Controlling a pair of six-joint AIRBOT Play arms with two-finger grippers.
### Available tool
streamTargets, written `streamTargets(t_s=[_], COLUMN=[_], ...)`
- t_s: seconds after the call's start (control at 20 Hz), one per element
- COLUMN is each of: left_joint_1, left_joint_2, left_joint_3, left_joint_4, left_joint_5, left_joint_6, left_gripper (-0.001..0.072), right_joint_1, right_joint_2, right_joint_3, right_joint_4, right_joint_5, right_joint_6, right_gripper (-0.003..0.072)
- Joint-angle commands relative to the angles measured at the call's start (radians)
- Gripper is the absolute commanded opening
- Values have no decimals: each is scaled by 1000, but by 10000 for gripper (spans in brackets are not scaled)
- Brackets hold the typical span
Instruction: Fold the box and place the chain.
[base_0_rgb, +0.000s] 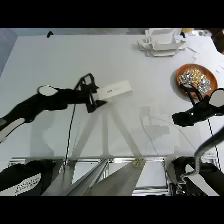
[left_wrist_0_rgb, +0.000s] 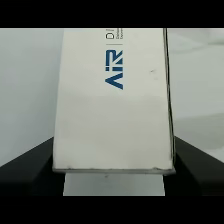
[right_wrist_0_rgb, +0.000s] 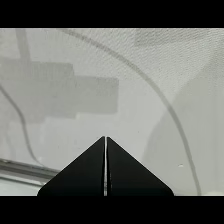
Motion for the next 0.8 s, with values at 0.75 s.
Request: streamTargets(t_s=[0.75], left_joint_1=[803], left_joint_2=[75], left_joint_3=[0], left_joint_4=[665], left_joint_5=[65], left_joint_6=[-791], left_gripper=[12], right_joint_1=[-1], right_joint_2=[0], right_joint_3=[0], right_joint_4=[0], right_joint_5=[0], right_joint_6=[0], right_gripper=[9])
